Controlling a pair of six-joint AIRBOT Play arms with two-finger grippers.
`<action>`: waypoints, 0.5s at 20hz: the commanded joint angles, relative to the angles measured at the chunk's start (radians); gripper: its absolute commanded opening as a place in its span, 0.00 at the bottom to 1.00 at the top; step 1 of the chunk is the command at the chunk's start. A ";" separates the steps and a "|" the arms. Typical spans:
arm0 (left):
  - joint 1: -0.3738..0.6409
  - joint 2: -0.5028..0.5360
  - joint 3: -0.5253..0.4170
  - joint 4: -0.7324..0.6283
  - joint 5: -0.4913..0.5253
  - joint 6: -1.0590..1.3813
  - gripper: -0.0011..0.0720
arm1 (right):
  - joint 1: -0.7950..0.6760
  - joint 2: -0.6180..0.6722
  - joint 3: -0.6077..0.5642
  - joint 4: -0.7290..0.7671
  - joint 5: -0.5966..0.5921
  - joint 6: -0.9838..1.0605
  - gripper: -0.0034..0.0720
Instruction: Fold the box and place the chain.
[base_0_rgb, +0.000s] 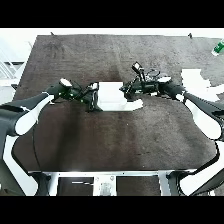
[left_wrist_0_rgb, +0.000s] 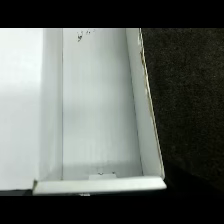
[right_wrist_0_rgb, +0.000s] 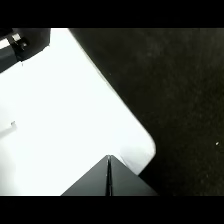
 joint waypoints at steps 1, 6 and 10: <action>0.001 0.000 0.000 0.000 0.000 0.000 0.86 | 0.001 -0.007 0.002 -0.034 -0.014 0.013 0.06; 0.001 0.000 0.000 0.000 0.001 0.000 0.86 | 0.001 -0.007 0.003 -0.034 -0.016 0.013 0.06; 0.001 0.000 0.000 0.000 0.001 0.000 0.86 | -0.001 0.056 0.009 -0.035 0.024 0.012 0.06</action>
